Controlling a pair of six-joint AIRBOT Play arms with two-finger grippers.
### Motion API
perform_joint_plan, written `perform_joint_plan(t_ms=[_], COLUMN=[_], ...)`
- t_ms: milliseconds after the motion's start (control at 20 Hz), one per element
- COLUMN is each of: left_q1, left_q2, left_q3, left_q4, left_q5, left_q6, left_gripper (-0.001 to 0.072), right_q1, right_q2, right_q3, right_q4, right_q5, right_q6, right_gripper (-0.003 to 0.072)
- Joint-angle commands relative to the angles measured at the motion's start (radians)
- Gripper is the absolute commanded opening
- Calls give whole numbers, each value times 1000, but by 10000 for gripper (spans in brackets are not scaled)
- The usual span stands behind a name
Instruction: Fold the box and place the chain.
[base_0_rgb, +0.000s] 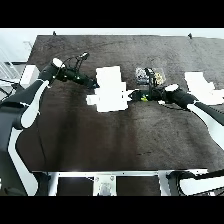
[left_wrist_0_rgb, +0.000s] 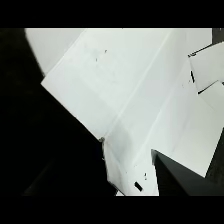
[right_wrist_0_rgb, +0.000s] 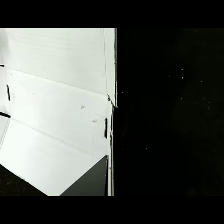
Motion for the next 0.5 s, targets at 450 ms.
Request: perform_joint_plan(t_ms=[450], left_q1=[-3], left_q2=[-33], left_q3=[1], left_q4=[-64], left_q5=[1], left_q6=[25], left_gripper=[601], right_q1=[1], right_q2=[1], right_q3=[0], right_q4=[7], right_q5=[2], right_q6=[-21], right_gripper=[6])
